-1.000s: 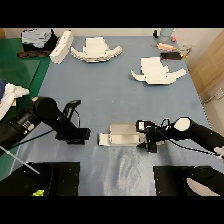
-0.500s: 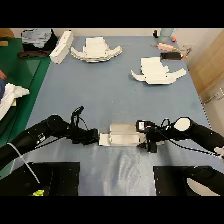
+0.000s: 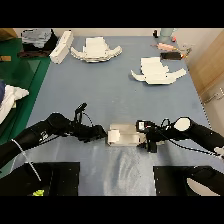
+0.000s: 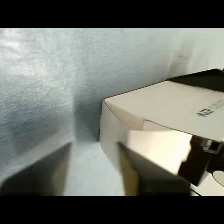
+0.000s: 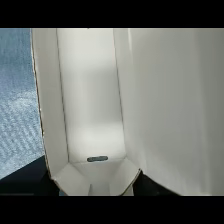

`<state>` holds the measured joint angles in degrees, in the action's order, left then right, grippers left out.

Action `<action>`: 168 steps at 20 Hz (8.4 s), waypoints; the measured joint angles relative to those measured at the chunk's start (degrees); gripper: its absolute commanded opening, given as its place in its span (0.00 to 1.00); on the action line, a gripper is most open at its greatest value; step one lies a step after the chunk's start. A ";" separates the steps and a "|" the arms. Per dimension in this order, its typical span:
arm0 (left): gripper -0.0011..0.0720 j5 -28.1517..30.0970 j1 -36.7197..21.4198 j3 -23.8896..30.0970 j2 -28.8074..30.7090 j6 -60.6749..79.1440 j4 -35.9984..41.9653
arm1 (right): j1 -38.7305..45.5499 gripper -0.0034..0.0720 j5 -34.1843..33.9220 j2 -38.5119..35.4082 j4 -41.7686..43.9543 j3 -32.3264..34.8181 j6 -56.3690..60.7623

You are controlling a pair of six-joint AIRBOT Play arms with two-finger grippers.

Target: Fold the box.

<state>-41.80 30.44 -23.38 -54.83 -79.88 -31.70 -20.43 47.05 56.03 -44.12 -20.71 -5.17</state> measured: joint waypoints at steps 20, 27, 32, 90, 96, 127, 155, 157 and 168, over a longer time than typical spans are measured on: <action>0.73 1.97 3.48 -0.79 0.26 4.00 3.89 | 0.00 0.72 0.00 -0.02 -0.02 0.00 0.00; 0.57 4.74 7.48 -1.86 0.20 -3.65 -1.36 | 0.00 0.72 0.00 -0.02 -0.02 0.00 0.00; 0.57 6.23 14.53 -5.57 0.15 -21.90 -17.03 | 0.00 0.72 0.00 0.00 0.00 0.00 0.00; 0.35 -12.76 30.01 -30.40 -21.05 -64.81 -45.64 | 0.04 0.72 0.00 -0.02 -0.02 0.00 0.04; 0.35 -17.57 30.82 -34.53 -24.26 -67.08 -48.54 | 0.02 0.72 -0.15 -0.02 0.02 0.00 0.04; 0.79 -33.00 34.45 -44.94 -25.29 -68.94 -58.60 | 0.00 0.72 0.02 0.00 0.00 0.00 0.00; 0.98 -12.48 -0.04 -10.14 2.34 57.68 -21.33 | 0.00 0.72 0.00 0.00 -0.02 0.00 0.00; 0.98 -8.63 -1.51 -7.28 1.60 68.94 -15.54 | 0.00 0.72 0.00 -0.02 -0.04 0.00 0.00; 0.98 1.75 4.33 -2.75 -10.29 98.01 9.84 | 0.00 0.72 0.00 0.00 -0.04 0.00 0.00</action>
<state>-40.05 34.76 -26.13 -65.12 18.13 -21.87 -20.43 47.05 56.03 -44.16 -20.71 -5.17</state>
